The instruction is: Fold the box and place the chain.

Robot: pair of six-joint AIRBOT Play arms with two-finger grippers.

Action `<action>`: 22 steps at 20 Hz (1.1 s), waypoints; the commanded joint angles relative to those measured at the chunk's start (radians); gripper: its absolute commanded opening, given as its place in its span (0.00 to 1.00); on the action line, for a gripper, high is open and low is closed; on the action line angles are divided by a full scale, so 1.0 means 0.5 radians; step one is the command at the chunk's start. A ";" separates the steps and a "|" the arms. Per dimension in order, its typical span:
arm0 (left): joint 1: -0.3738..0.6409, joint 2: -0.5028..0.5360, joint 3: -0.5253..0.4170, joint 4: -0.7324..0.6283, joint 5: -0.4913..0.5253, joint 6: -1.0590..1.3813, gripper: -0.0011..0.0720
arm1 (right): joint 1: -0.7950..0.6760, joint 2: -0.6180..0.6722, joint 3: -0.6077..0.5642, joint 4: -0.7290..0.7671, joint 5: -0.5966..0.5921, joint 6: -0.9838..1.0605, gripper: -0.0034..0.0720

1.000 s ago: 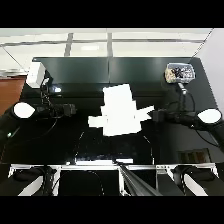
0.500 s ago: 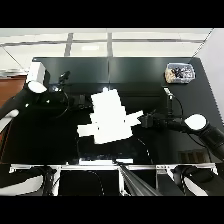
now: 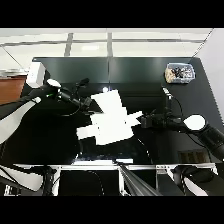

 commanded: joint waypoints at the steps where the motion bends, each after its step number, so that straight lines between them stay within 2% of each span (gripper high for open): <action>1: -0.061 -0.066 0.127 0.259 -0.246 0.214 0.55 | 0.002 -0.001 -0.001 0.005 -0.001 0.000 0.07; 3: -0.081 -0.066 0.184 0.351 -0.261 0.286 0.38 | 0.002 -0.001 -0.001 0.004 -0.002 -0.001 0.07; 4: -0.082 -0.066 0.203 0.342 -0.258 0.311 0.37 | 0.002 -0.001 -0.001 0.004 -0.002 -0.001 0.07; 5: -0.082 -0.066 0.224 0.342 -0.255 0.320 0.31 | 0.002 -0.001 -0.001 0.003 -0.002 -0.001 0.07; 6: -0.082 -0.066 0.238 0.343 -0.255 0.322 0.31 | 0.002 -0.001 -0.001 0.003 -0.005 -0.001 0.07; 8: -0.081 -0.066 0.262 0.344 -0.255 0.365 0.05 | 0.002 -0.001 -0.001 -0.002 -0.010 -0.002 0.07; 9: -0.082 -0.066 0.272 0.343 -0.253 0.374 0.05 | 0.002 -0.001 -0.001 -0.002 -0.034 -0.002 0.08; 10: -0.082 -0.066 0.283 0.343 -0.239 0.373 0.05 | 0.002 -0.001 0.000 0.002 -0.050 0.000 0.30; 11: -0.082 -0.064 0.298 0.340 -0.241 0.362 0.04 | 0.000 0.000 0.001 0.037 -0.050 -0.001 0.75; 12: -0.094 -0.047 0.298 0.333 -0.240 0.352 0.04 | 0.000 0.001 0.010 0.031 -0.020 -0.004 0.97; 14: -0.141 0.024 0.297 0.402 -0.151 0.323 0.04 | -0.044 0.001 0.052 -0.173 0.092 -0.002 0.97; 17: -0.226 0.227 0.249 0.473 -0.021 0.356 0.04 | -0.229 0.002 0.171 -0.634 0.294 0.000 0.97; 19: -0.301 0.427 0.095 0.480 0.159 0.433 0.04 | -0.365 0.002 0.220 -0.918 0.311 -0.003 0.97; 20: -0.346 0.537 -0.024 0.481 0.315 0.465 0.04 | -0.423 0.002 0.224 -1.051 0.259 -0.003 0.97; 22: -0.442 0.685 -0.256 0.464 0.608 0.658 0.04 | -0.500 0.001 0.224 -1.128 0.146 -0.003 0.97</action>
